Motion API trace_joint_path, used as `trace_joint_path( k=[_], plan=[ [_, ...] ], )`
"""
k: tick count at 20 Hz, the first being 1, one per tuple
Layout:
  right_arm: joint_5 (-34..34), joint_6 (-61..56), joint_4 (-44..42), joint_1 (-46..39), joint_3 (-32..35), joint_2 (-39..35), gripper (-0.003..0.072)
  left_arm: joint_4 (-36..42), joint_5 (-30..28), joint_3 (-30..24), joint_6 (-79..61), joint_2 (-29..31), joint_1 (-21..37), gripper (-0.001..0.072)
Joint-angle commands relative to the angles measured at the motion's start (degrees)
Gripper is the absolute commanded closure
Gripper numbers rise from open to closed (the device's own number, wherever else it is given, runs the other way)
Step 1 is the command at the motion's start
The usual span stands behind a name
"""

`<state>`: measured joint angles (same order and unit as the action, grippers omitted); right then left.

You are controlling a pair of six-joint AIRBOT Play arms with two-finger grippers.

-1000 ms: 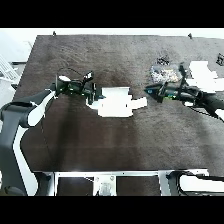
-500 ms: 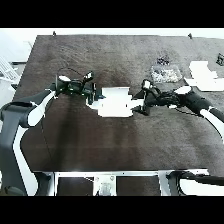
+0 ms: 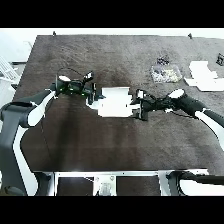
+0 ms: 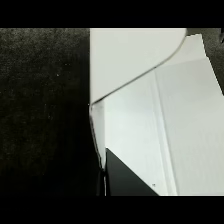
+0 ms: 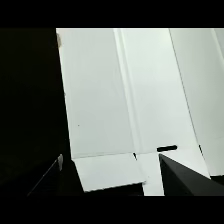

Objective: Fold the box and place the chain.

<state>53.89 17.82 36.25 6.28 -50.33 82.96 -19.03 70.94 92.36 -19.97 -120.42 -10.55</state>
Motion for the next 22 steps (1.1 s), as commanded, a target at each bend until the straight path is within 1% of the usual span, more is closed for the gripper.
trace_joint_path(
  k=[1, 7, 11, 15, 22],
  plan=[
    [0.1, 0.9, -2.4, 0.3, 0.7, 0.2, -0.0016, 0.0, 0.0, 0.0, 0.0, 0.0, 0.0, 0.0688],
    [-2.2, 1.1, -3.2, 3.6, 1.2, 2.0, -0.0016, 0.1, 0.0, 0.0, 0.0, 0.0, 0.0, 0.0688],
    [-2.8, 4.0, -3.2, 3.7, 1.3, 2.7, -0.0016, 0.1, 0.0, 0.0, 0.0, 0.0, 0.0, 0.0688],
    [-7.8, 3.9, -3.2, 4.4, 1.3, 3.2, -0.0016, 0.1, 0.0, 0.0, 0.0, 0.0, 0.0, 0.0687],
    [-10.0, 3.9, -3.3, 4.3, 1.3, 3.3, -0.0016, 0.1, 0.0, 0.0, 0.0, 0.0, 0.0, 0.0687]
  ],
)
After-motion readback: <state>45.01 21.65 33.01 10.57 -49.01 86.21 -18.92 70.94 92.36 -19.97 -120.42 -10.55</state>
